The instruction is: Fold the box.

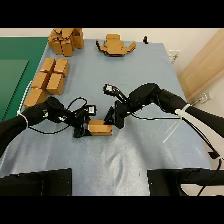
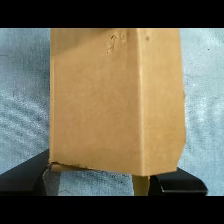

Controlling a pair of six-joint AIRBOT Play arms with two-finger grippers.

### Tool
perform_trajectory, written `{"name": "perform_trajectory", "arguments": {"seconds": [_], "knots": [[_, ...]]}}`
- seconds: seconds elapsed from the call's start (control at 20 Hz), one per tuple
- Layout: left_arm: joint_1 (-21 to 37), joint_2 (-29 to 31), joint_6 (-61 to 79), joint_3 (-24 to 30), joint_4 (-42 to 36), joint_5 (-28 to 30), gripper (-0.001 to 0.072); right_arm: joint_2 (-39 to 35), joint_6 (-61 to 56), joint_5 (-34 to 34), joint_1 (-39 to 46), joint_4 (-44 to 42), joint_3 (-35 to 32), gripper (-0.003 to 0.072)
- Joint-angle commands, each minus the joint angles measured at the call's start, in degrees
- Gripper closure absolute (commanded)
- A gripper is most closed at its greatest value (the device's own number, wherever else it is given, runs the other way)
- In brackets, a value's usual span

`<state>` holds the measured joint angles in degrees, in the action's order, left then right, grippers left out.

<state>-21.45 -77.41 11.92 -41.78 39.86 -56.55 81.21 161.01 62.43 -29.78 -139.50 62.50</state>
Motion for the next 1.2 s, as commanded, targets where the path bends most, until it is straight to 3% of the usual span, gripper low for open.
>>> {"name": "perform_trajectory", "arguments": {"seconds": [0.0,0.1,0.55,0.65,0.7,0.8,1.1,1.15], "knots": [[0.0,0.0,0.0,0.0,0.0,0.0,0.0415,-1.7,3.2,0.2,-2.0,0.1,-0.1,0.0478],[0.0,0.0,0.0,0.0,0.0,0.0,0.0415,-1.6,3.2,0.4,-3.2,1.0,-0.1,0.0440],[0.0,0.0,0.0,0.0,0.0,0.0,0.0415,-0.5,3.1,-6.9,-4.2,5.5,-0.1,0.0449],[0.0,0.0,0.0,0.0,0.0,0.0,0.0415,-0.6,3.0,-9.0,-5.0,5.8,-0.1,0.0463],[0.0,0.0,0.0,0.0,0.0,0.0,0.0415,-0.6,3.0,-9.0,-5.3,5.8,-0.1,0.0517],[0.0,0.0,0.0,0.0,0.0,0.0,0.0415,-0.5,2.9,-8.4,-5.9,5.8,-0.1,0.0545],[0.0,0.0,0.0,0.0,0.0,0.0,0.0415,-0.5,0.3,-8.2,-7.2,7.5,-2.5,0.0538],[0.0,0.0,0.0,0.0,0.0,0.0,0.0415,-0.5,0.3,-8.1,-7.2,7.8,-3.0,0.0500]]}}
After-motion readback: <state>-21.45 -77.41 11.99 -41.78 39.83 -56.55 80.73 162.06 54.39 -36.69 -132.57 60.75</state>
